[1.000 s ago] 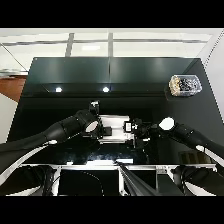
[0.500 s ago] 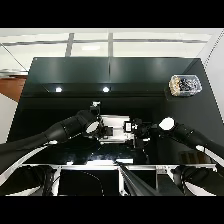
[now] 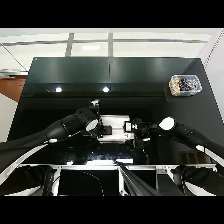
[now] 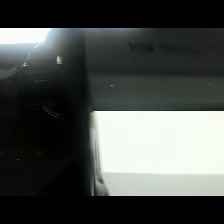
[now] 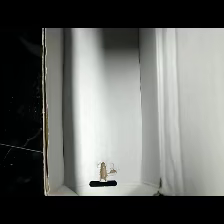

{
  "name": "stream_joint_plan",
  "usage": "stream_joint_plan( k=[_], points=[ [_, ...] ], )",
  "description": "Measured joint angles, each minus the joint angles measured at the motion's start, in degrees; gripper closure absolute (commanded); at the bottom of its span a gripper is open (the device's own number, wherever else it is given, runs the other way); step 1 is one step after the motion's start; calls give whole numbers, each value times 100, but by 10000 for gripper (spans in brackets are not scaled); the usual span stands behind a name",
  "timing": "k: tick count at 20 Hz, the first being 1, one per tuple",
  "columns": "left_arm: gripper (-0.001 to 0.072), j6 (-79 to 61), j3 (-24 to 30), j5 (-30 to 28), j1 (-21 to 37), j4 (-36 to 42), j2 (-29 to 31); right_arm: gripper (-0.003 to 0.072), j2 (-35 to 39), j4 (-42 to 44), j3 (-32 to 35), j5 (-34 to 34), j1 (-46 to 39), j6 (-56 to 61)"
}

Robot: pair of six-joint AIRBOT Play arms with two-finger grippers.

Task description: Fold the box and place the chain.

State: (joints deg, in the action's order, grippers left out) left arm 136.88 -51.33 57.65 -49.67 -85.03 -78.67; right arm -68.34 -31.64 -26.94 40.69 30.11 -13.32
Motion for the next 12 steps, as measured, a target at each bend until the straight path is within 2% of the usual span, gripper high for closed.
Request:
stream_joint_plan(
  k=[2, 3, 4, 8, 12],
  points=[
    [680, -9, 0, 2, -7, 0, 0, 252, 0, 2, 0, 4, 0, 0],
    [681, -28, 0, 2, -11, 2, 0, 132, 0, 2, 0, 4, 0, 0],
    [681, -66, 0, 4, -11, 4, 0, -22, 0, 2, 0, 4, 0, 4],
    [684, -131, -20, 118, -15, -50, 2, -26, 109, -81, 0, 13, -9, 221],
    [684, -153, -105, 496, -15, -361, 4, -17, 498, -739, 0, 55, -24, 444]
  ],
)
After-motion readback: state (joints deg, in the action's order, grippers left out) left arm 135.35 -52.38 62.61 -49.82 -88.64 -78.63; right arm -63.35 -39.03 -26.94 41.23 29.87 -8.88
